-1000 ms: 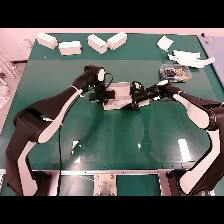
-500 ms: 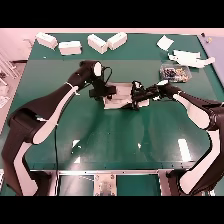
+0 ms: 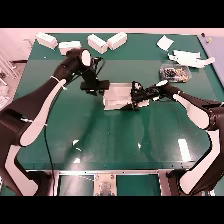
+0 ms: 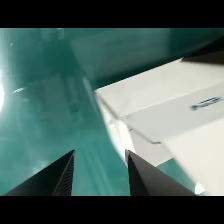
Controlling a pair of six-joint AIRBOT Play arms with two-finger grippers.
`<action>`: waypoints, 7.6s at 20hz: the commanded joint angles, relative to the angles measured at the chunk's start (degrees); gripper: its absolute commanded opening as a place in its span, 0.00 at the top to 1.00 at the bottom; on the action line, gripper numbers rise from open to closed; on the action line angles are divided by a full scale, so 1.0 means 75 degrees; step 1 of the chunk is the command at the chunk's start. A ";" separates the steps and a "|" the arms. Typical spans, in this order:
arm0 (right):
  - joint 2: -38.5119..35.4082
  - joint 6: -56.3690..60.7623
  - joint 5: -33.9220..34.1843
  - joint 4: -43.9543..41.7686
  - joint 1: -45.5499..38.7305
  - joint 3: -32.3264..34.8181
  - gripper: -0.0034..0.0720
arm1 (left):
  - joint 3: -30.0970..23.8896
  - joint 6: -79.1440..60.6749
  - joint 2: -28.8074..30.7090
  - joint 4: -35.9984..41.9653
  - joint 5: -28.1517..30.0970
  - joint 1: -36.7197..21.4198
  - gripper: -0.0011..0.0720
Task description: Fold the box and place the chain.
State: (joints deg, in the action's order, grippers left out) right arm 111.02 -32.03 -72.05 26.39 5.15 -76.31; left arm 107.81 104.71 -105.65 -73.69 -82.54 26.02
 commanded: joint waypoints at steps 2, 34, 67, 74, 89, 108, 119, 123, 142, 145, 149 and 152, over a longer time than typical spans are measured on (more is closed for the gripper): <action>-0.0003 0.0009 -0.0003 -0.0012 0.0000 0.0003 0.20 | 0.0012 -0.1982 0.0463 -0.0117 -0.0772 -0.0708 0.47; -0.0003 0.0009 -0.0003 -0.0009 0.0000 0.0006 0.20 | -0.3450 -1.5425 -0.0265 0.6210 0.0968 -0.1874 0.00; -0.0003 0.0009 -0.0003 -0.0009 0.0000 0.0006 0.20 | -0.3340 -1.4871 -0.0291 0.5502 0.2296 -0.1463 0.00; -0.0003 0.0009 -0.0003 -0.0009 0.0000 0.0006 0.20 | -0.3346 -1.5262 -0.0452 0.5721 0.2652 -0.1419 0.00; -0.0003 0.0009 -0.0003 -0.0009 0.0000 0.0006 0.20 | -0.3346 -1.7034 -0.1320 0.7530 0.1982 -0.1664 0.00; -0.0003 0.0009 -0.0003 -0.0009 0.0000 0.0006 0.20 | -0.3308 -1.6107 -0.1320 0.7300 0.2381 -0.1507 0.00; -0.0003 0.0009 -0.0003 -0.0009 0.0000 0.0006 0.20 | -0.3305 -1.6559 -0.1320 0.7271 0.2075 -0.1507 0.03; -0.0003 0.0009 -0.0003 -0.0009 0.0000 0.0006 0.20 | -0.3305 -1.6527 -0.1320 0.7245 0.2052 -0.1507 0.11; -0.0003 0.0009 -0.0003 -0.0009 0.0000 0.0006 0.20 | -0.3112 -1.6859 -0.1513 0.7461 0.1661 -0.1530 0.08; -0.0003 0.0009 -0.0003 -0.0009 0.0000 0.0006 0.20 | -0.3112 -1.6646 -0.1510 0.7455 0.1772 -0.1530 0.06; -0.0003 0.0009 -0.0003 -0.0009 0.0000 0.0006 0.20 | -0.3112 -1.6597 -0.1510 0.7446 0.1807 -0.1530 0.03; -0.0003 0.0009 -0.0003 -0.0009 0.0000 0.0006 0.20 | -0.3112 -1.6623 -0.1510 0.7391 0.1687 -0.1530 0.18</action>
State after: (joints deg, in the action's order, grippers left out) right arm 111.02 -31.88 -72.01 26.35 5.15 -76.29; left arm 84.42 -20.10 -116.92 -17.85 -69.12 14.57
